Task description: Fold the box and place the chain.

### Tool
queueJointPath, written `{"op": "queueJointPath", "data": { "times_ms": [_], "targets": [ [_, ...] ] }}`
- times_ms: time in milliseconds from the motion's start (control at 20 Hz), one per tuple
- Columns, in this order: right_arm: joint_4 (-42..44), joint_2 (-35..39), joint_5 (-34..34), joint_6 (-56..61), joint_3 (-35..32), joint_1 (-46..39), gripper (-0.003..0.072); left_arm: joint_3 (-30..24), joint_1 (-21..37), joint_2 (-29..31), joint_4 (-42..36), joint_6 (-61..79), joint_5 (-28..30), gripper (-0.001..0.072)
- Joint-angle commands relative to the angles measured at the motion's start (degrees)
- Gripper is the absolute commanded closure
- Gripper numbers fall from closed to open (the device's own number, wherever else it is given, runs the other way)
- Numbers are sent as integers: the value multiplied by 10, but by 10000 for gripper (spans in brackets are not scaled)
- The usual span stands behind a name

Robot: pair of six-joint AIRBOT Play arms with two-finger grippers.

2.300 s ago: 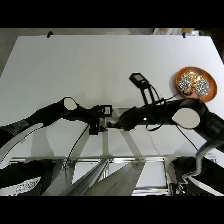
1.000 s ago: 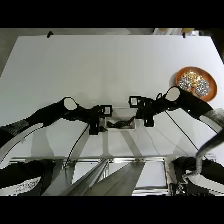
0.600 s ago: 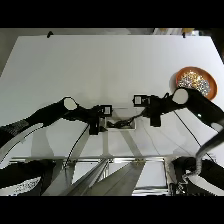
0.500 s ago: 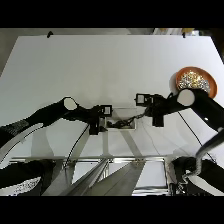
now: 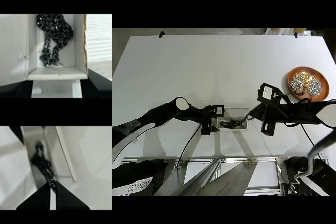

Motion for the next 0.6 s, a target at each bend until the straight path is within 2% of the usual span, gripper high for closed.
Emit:
{"op": "queueJointPath", "data": {
  "times_ms": [0, 100, 300, 400, 450, 550],
  "targets": [
    [132, 12, -84, 11, 1, 43, 669, 0, 0, 0, 0, 0, 0, 600],
    [128, 1, -119, 12, 1, 70, 668, 0, 0, 0, 0, 0, 0, 600],
    [113, -80, -109, 30, 1, 89, 668, 0, 0, 0, 0, 0, 0, 600],
    [70, -127, -100, 71, 1, 89, 667, 0, 0, 0, 0, 0, 0, 600],
    [45, -147, -90, 89, 1, 89, 648, 0, 0, 0, 0, 0, 0, 600],
    [0, -167, -72, 118, 1, 89, 500, 0, 0, 0, 0, 0, 0, 600]
  ]
}}
